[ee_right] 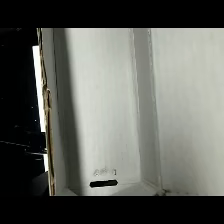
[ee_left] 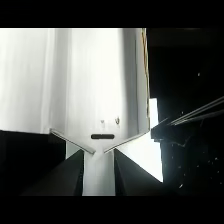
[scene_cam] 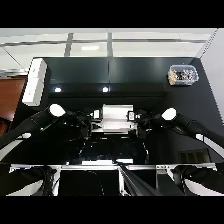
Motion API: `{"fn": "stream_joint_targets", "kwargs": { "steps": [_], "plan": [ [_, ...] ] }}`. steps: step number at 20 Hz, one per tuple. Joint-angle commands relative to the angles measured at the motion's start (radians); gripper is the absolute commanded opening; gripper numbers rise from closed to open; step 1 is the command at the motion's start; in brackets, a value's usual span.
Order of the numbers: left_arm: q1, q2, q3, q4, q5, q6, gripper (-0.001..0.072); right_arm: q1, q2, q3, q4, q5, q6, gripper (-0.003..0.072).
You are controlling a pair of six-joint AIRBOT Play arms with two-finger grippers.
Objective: Fold the box and place the chain.
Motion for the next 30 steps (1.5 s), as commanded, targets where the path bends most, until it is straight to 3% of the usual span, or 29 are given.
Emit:
{"fn": "stream_joint_targets", "kwargs": {
  "steps": [1, 7, 12, 13, 14, 15, 16, 17, 18, 19, 20, 21, 22, 23, 24, 25, 30],
  "plan": [
    [-0.003, -0.005, 0.002, -0.077, -0.003, 0.002, 0.0226, 0.001, 0.0, 0.0, 0.0, 0.0, 0.0, 0.0077],
    [-0.075, -0.06, 0.002, -0.207, 0.037, 0.007, 0.0227, 0.001, 0.0, 0.0, 0.0, 0.0, 0.0, 0.0077],
    [-0.08, -0.063, 0.005, -0.205, 0.082, -0.003, 0.0226, 0.001, 0.0, 0.0, 0.0, 0.0, 0.0, 0.0076],
    [-0.08, -0.063, 0.005, -0.205, 0.082, -0.003, 0.0206, 0.001, 0.0, 0.0, 0.0, 0.0, 0.0, 0.0076],
    [-0.081, -0.063, 0.005, -0.205, 0.08, -0.003, 0.0099, 0.001, 0.0, 0.0, 0.0, 0.0, 0.0, 0.0077],
    [-0.082, -0.063, 0.005, -0.205, 0.079, -0.002, 0.0116, 0.001, 0.0, 0.0, 0.0, 0.0, 0.0, 0.0076],
    [-0.082, -0.063, 0.005, -0.206, 0.079, 0.0, 0.0261, 0.001, 0.0, 0.0, 0.0, 0.0, 0.0, 0.0077],
    [-0.082, -0.063, 0.005, -0.206, 0.08, 0.0, 0.0494, 0.001, 0.0, 0.0, 0.0, 0.0, 0.0, 0.0077],
    [-0.08, -0.063, 0.005, -0.2, 0.078, -0.001, 0.0458, 0.001, 0.0, 0.0, 0.0, 0.0, 0.0, 0.0077],
    [-0.082, -0.063, 0.006, -0.174, 0.079, 0.0, 0.0235, 0.001, 0.0, 0.0, 0.0, 0.0, 0.0, 0.0077],
    [-0.082, -0.063, 0.006, -0.163, 0.079, 0.0, 0.0231, 0.001, 0.0, 0.0, 0.0, 0.0, 0.0, 0.0076],
    [-0.081, -0.063, 0.006, -0.161, 0.079, -0.004, 0.0421, 0.001, 0.0, 0.0, 0.0, 0.0, 0.0, 0.0077],
    [-0.076, -0.057, 0.006, -0.15, 0.078, -0.019, 0.0443, 0.001, 0.0, 0.0, 0.0, 0.0, 0.0, 0.0077],
    [-0.068, -0.043, 0.006, -0.129, 0.079, -0.074, 0.0384, 0.001, 0.0, 0.0, 0.0, 0.0, 0.0, 0.0076],
    [-0.051, -0.016, 0.012, -0.073, 0.064, -0.166, 0.0066, 0.001, 0.0, 0.0, 0.0, 0.0, 0.0, 0.0077],
    [-0.027, 0.017, 0.021, 0.007, 0.015, -0.248, 0.0027, 0.001, 0.0, 0.0, 0.0, 0.0, 0.0, 0.0076],
    [0.168, 0.238, 0.019, 0.388, -0.119, -0.763, 0.0026, 0.001, 0.0, 0.0, 0.0, 0.0, 0.0, 0.0076]
  ]
}}
